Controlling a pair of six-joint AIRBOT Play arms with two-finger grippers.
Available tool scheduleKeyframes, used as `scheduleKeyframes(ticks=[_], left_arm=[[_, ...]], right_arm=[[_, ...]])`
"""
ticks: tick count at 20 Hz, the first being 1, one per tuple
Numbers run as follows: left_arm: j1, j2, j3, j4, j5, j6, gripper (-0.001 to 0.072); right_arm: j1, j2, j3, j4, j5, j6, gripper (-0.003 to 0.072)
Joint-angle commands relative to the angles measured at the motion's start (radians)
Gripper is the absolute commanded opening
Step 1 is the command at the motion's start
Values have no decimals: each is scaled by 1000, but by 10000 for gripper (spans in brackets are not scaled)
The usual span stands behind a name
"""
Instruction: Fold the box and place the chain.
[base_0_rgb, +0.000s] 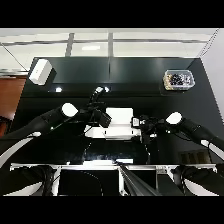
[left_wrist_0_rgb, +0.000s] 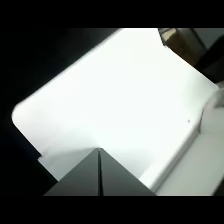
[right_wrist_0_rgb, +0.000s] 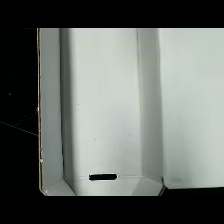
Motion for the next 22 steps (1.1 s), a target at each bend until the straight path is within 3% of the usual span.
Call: scheduleKeyframes(ticks=[1,3,6,8,10,11,12,14,16,19,22], left_arm=[[73,106,48,254,-67,-113,22],[149,236,50,343,-68,-149,23],[270,409,-4,351,-63,-148,27],[314,446,-91,287,-97,-125,27],[285,418,-161,183,-253,159,33],[251,399,-184,142,-285,294,267],[202,378,-207,111,-266,437,719],[103,330,-221,136,-184,639,700],[39,254,-219,152,-83,631,689],[6,157,-198,151,-84,631,685],[3,137,-188,147,-79,632,685]], right_arm=[[1,0,1,0,0,0,435],[1,0,1,0,0,0,435],[1,0,1,0,0,0,436],[1,0,1,0,0,0,436],[1,0,1,0,0,0,435],[1,0,1,0,0,0,435],[1,0,1,1,0,0,435],[1,0,1,0,0,0,435],[1,0,1,1,0,0,435],[1,0,1,0,0,0,435],[1,0,1,1,1,0,436]])
